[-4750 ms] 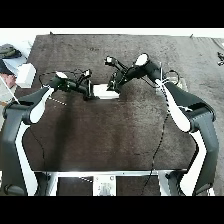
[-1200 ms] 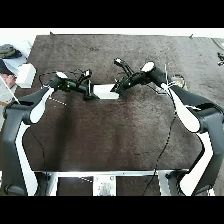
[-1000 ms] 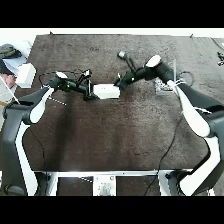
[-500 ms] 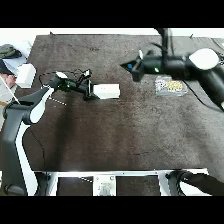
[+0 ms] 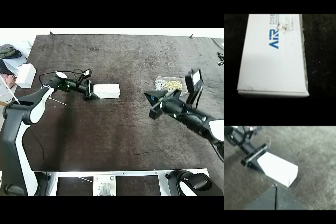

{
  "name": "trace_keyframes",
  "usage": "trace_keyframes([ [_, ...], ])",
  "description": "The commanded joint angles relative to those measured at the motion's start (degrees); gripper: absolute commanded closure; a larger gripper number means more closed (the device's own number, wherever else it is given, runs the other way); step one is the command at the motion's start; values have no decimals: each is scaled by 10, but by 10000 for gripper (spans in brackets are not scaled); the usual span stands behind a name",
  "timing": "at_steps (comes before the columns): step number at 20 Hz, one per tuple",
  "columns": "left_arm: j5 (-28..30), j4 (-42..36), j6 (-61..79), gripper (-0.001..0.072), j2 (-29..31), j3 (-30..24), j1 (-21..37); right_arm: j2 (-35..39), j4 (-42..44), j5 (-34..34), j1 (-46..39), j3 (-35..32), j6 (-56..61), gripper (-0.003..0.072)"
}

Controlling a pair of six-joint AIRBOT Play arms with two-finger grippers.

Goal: Fold the box and place the chain.

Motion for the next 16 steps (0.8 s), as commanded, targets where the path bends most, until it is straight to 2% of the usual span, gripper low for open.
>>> trace_keyframes([
  [1, 12, -14, -62, 704, 43, 1, 3, 58, 0, -19, 0, -36, 23, 704],
  [5, 50, -17, -130, 705, 173, 0, 35, 89, 5, -19, 0, -36, 33, 703],
  [9, 92, 0, -256, 705, 291, 0, 88, 90, 4, -18, 0, -36, 57, 703],
  [13, 120, 94, -395, 705, 371, 0, 158, 90, -13, -19, 0, -36, 56, 703],
  [16, 132, 166, -476, 706, 408, -14, 227, 90, -37, -19, 0, -36, 56, 704],
])
